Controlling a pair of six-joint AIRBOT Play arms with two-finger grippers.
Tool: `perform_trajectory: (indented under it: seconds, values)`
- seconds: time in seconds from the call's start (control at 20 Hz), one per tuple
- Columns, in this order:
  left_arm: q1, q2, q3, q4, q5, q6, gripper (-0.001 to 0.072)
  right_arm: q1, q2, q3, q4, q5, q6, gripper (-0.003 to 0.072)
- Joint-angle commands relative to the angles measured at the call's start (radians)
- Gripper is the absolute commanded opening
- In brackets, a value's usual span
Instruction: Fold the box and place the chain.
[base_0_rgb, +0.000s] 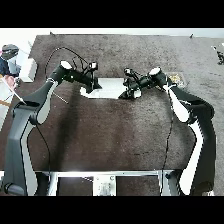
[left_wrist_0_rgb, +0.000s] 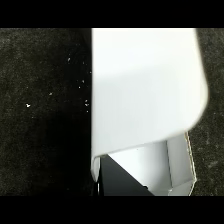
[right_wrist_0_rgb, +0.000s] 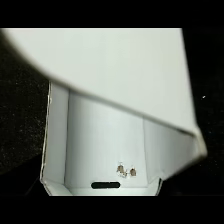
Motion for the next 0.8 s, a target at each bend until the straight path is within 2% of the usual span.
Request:
perform_trajectory:
  seconds: [0.0, 0.75]
  values:
    - [0.0, 0.0, 0.0, 0.0, 0.0, 0.0, 0.0011, 0.001, -0.001, 0.001, 0.0, -0.006, 0.0, 0.0465]
    - [-0.001, 0.0, 0.0, -0.013, -0.001, -0.01, 0.0011, 0.001, -0.001, 0.001, 0.0, -0.006, 0.0, 0.0465]
